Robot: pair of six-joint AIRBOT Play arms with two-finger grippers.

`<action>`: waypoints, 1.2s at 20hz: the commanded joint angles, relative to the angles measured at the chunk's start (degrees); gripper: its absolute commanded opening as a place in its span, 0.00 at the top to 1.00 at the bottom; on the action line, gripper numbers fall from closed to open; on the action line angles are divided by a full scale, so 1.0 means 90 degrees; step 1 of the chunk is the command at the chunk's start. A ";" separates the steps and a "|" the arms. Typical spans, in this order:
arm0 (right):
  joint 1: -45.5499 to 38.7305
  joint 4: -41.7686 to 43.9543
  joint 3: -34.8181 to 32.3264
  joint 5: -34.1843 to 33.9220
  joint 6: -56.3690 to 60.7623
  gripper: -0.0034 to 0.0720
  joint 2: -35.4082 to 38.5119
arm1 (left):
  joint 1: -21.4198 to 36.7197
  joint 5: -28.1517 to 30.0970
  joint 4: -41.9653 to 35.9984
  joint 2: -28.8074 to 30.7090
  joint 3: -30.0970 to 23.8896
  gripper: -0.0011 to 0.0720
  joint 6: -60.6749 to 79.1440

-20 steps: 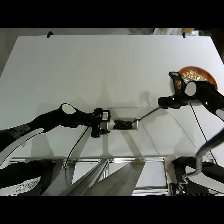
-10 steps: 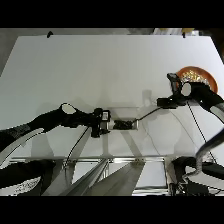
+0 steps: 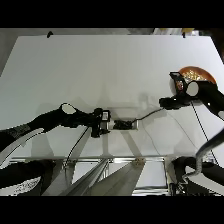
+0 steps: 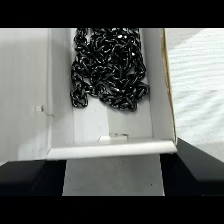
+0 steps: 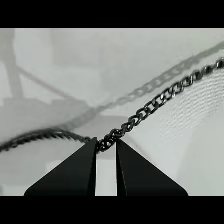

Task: Fold the box and place the chain.

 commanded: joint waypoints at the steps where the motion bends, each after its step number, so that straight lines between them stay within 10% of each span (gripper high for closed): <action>1: 0.0015 0.0221 0.0005 0.0522 -0.0117 0.93 0.0940 | 0.0000 -0.0002 0.0000 -0.0002 0.0000 0.54 0.0000; 11: 0.2035 0.1503 0.0005 0.1049 -0.0233 0.93 0.2912 | 0.0000 0.0000 0.0000 -0.0002 0.0000 0.54 0.0002; 24: 0.4311 0.2166 0.0005 -0.1234 -0.0017 0.93 0.2914 | 0.0000 0.0000 0.0000 -0.0002 0.0000 0.54 0.0002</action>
